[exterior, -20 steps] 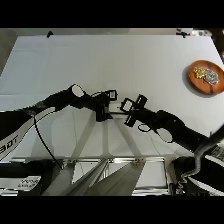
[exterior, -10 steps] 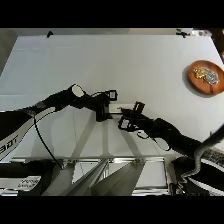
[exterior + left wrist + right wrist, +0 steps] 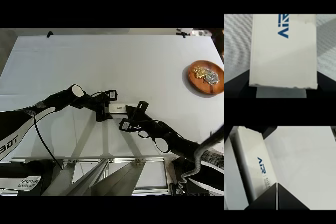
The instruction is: Fold the box and place the chain.
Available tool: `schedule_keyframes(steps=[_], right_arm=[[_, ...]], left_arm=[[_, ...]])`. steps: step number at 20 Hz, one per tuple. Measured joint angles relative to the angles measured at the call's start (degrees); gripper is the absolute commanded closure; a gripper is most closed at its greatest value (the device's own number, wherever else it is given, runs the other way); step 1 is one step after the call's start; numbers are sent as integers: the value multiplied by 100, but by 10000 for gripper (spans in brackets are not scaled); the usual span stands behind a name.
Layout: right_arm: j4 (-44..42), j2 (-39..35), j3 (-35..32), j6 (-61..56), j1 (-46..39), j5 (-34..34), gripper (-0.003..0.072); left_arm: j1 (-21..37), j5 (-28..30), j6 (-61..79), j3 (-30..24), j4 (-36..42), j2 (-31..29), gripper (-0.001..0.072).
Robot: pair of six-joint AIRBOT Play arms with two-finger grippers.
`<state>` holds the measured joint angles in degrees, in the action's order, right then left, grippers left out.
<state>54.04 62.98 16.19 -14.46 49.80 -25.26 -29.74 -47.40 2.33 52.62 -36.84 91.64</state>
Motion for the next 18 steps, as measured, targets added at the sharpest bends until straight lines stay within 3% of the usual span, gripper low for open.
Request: schedule_keyframes(steps=[7, 18], right_arm=[[-155, -103, 186, -400, 321, -402, 675], [-177, 374, 243, -597, 1005, -358, 677]], left_arm=[[2, 0, 2, 0, 0, 0, 358], [0, 2, 2, 0, 0, 0, 358]])
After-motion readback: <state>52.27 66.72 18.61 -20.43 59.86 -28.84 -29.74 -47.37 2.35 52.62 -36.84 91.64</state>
